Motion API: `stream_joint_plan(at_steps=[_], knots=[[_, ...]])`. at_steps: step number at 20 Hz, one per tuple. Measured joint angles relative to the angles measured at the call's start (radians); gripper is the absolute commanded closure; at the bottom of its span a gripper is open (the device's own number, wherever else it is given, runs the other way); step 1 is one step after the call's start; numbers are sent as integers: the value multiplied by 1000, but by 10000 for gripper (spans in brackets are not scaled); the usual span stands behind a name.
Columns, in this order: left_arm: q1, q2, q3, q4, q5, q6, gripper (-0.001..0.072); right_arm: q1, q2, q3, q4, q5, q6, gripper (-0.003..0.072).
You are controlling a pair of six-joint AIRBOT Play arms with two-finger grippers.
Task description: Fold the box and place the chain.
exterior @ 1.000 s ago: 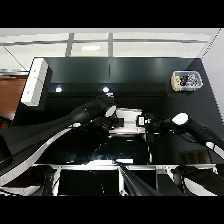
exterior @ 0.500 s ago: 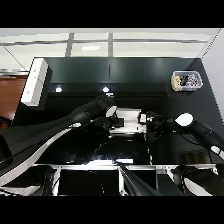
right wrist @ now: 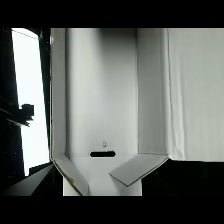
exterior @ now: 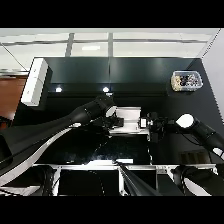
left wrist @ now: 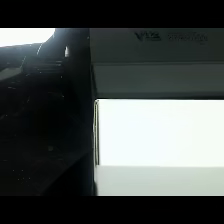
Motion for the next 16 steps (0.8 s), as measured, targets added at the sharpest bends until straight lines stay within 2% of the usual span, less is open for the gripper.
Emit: stream_joint_plan(at_steps=[1,2,4,5,6,16], knots=[[0,0,0,0,-1,0,683,0,1,0,-3,0,-2,214],[0,0,0,0,-2,0,683,0,1,0,-7,0,-4,276],[0,0,0,0,-3,-2,683,1,1,0,-5,0,-6,284],[0,0,0,0,-3,-2,683,1,1,0,1,0,-7,477],[0,0,0,-1,-3,-2,683,1,0,0,12,0,-7,603],[0,0,0,-20,-5,1,683,50,-21,-11,244,-19,29,605]])
